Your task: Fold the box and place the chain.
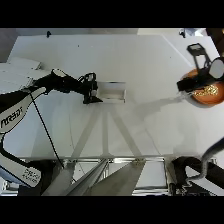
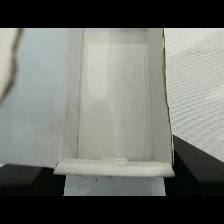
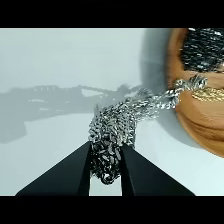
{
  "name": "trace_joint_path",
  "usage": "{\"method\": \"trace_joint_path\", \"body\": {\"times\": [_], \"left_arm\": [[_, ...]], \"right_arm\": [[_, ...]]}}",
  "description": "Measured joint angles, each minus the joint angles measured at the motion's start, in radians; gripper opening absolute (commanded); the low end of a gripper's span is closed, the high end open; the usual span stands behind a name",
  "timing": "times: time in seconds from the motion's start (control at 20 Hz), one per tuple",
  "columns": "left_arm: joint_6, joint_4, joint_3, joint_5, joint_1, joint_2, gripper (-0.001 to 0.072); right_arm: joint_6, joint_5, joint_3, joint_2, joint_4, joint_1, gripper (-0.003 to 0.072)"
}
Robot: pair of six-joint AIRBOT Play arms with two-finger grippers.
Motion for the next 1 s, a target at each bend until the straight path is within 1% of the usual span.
{"method": "trace_joint_path", "body": {"times": [0.2, 0.5, 0.7, 1.0], "left_arm": [[0.0, 0.0, 0.0, 0.0, 0.0, 0.0, 0.0413], [0.0, 0.0, 0.0, 0.0, 0.0, 0.0, 0.0413], [0.0, 0.0, 0.0, 0.0, 0.0, 0.0, 0.0413], [0.0, 0.0, 0.0, 0.0, 0.0, 0.0, 0.0413]], "right_arm": [[-0.005, 0.006, 0.0, 0.001, 0.071, 0.108, 0.0012], [-0.04, -0.058, 0.0, -0.009, 0.249, 0.196, 0.0012], [-0.095, -0.102, 0.0, -0.064, 0.391, 0.235, 0.0012], [-0.222, -0.187, 0.0, -0.183, 0.566, 0.303, 0.001]]}}
